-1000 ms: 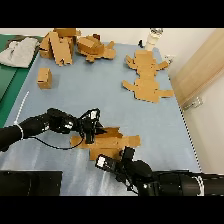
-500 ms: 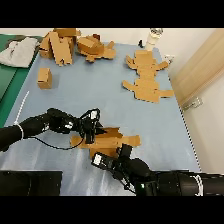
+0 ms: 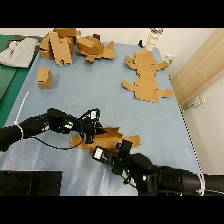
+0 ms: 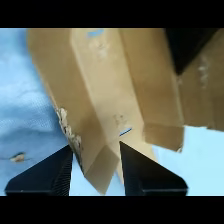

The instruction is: Fold the box.

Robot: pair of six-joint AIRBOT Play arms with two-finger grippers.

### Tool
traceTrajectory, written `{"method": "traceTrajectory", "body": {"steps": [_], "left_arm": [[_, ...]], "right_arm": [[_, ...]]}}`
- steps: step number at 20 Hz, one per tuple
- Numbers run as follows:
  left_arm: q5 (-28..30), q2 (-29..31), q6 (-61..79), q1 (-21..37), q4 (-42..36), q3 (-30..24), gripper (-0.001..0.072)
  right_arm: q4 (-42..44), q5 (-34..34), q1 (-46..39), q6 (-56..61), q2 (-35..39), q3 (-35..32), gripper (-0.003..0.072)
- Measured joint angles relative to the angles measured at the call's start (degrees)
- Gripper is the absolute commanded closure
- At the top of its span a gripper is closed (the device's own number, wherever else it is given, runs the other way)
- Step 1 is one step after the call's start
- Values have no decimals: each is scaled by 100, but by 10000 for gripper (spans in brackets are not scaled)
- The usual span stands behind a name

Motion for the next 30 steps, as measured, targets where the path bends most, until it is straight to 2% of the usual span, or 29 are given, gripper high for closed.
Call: {"method": "traceTrajectory", "body": {"steps": [2,7,11,16,17,18,19,20,30], "left_arm": [[2,0,0,0,0,0,695],[11,0,-2,0,-2,2,695],[-4,0,-2,-2,2,2,695],[2,0,-2,-2,2,0,695],[7,0,-2,0,0,0,694],[4,0,-2,0,0,2,694],[4,0,-2,0,0,0,695],[4,0,-2,0,0,2,694],[7,0,0,0,0,2,695]], "right_arm": [[671,-387,-538,-822,168,-13,250],[3239,-761,-2100,-3692,437,-76,250],[4203,-828,-2677,-4658,496,-92,250],[4577,-863,-2857,-5016,507,-94,248],[4570,-866,-2870,-5034,507,-94,197],[4531,-868,-2879,-5058,507,-94,93],[4435,-868,-2885,-5082,507,-94,92],[4365,-868,-2894,-5086,509,-94,-22],[4094,-883,-2916,-4505,503,-76,-18]]}}
